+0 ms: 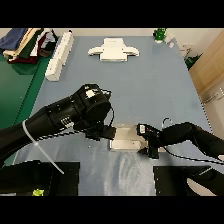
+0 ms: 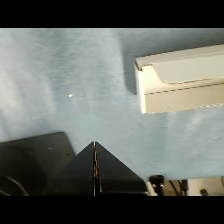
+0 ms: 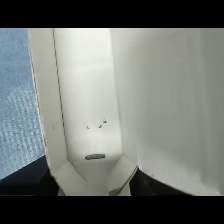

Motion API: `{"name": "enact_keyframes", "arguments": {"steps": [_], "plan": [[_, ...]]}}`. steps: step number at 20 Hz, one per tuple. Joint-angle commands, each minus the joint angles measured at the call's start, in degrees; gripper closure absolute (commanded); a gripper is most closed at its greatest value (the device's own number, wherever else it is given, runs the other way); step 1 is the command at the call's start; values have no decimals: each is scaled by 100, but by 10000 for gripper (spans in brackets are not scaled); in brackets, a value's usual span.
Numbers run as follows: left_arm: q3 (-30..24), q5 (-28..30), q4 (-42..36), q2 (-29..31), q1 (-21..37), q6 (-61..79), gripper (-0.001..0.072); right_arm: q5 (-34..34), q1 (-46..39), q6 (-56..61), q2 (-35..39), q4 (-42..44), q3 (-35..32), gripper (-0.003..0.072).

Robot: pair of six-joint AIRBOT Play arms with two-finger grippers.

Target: Fold the box.

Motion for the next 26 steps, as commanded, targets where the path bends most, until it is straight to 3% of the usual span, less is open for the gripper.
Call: {"name": "enact_keyframes", "arguments": {"steps": [1,3,6,8,10,11,12,13,15,17,19,23,26], "plan": [[-22,439,667,149,7,973,695,4,-2,2,4,2,7,196],[-22,968,804,57,4,1818,694,4,-2,2,4,2,7,196],[-313,1281,549,245,310,3025,695,4,-2,2,2,2,7,197],[-1115,1757,-428,822,903,4712,695,4,-2,2,4,-2,7,196],[-2109,2302,-1843,1482,1628,7270,692,4,-2,2,4,-13,7,196],[-2562,2553,-2352,1738,1976,8354,543,4,-2,2,4,-13,7,196],[-3008,2905,-2745,1923,2293,9097,62,4,-2,2,4,-13,7,196],[-3397,3309,-3071,2017,2564,9335,16,4,-2,2,4,-13,7,196],[-3899,3978,-3512,2000,2846,9932,17,4,-2,2,4,-13,7,196],[-4227,4444,-4061,1851,2863,11381,16,4,-2,2,4,-13,7,196],[-4367,4485,-4734,1561,2848,12937,16,4,-2,2,4,-13,7,196],[-4343,4828,-6157,802,2640,14393,16,4,-2,2,4,-15,7,196],[-4266,4903,-6360,411,2417,14590,16,4,-2,2,4,-15,7,196]]}}
